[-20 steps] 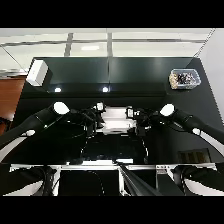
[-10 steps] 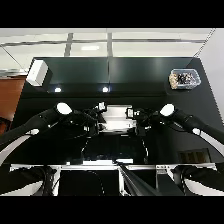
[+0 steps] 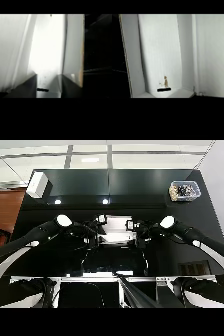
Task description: Fold the box and place the chain.
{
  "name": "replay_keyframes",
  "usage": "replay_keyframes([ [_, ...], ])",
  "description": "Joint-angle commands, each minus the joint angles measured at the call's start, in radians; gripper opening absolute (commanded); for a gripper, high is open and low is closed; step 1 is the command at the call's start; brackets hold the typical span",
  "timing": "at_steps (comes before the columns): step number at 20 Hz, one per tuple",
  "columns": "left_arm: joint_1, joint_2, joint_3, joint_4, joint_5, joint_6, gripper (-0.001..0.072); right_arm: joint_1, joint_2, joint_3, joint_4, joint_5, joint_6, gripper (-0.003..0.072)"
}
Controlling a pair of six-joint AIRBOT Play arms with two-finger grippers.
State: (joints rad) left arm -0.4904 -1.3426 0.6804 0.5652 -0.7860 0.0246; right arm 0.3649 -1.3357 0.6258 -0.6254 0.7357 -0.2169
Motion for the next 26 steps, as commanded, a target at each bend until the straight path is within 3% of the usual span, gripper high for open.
replay_keyframes([
  [1, 0.003, 0.01, 0.006, 0.032, -0.009, 0.007, 0.0079, 0.001, -0.001, 0.0, 0.001, 0.0, 0.0, 0.0183],
  [2, 0.005, 0.028, 0.011, 0.076, -0.007, -0.024, 0.0048, 0.001, -0.001, 0.0, 0.001, 0.0, 0.0, 0.0182],
  [7, 0.048, 0.191, 0.022, 0.29, -0.043, -0.199, 0.0028, 0.001, -0.001, 0.0, 0.001, 0.0, 0.0, 0.0183],
  [11, 0.175, 0.332, 0.021, 0.352, -0.159, -0.414, 0.0028, 0.001, -0.001, 0.0, 0.0, 0.0, 0.0, 0.0183],
  [14, 0.31, 0.348, 0.01, 0.458, -0.192, -0.814, 0.0028, 0.001, -0.001, 0.0, 0.001, 0.0, 0.0, 0.0182],
  [16, 0.409, 0.336, -0.04, 0.462, -0.192, -1.13, 0.0028, 0.001, -0.001, 0.0, 0.001, 0.0, 0.0, 0.0182],
  [18, 0.503, 0.281, -0.084, 0.423, -0.275, -1.337, 0.0028, 0.001, -0.001, 0.0, 0.001, 0.0, 0.0, 0.0182],
  [20, 0.57, 0.192, -0.121, 0.267, -0.369, -1.297, 0.0028, 0.001, -0.001, 0.0, 0.001, 0.0, 0.0, 0.0182],
  [22, 0.585, 0.1, -0.138, 0.116, -0.394, -1.197, 0.0028, 0.001, -0.001, 0.0, 0.001, 0.0, 0.0, 0.0182],
  [26, 0.515, -0.034, -0.13, 0.014, -0.301, -1.126, 0.0026, 0.001, -0.001, 0.0, 0.001, 0.0, 0.0, 0.0182],
])
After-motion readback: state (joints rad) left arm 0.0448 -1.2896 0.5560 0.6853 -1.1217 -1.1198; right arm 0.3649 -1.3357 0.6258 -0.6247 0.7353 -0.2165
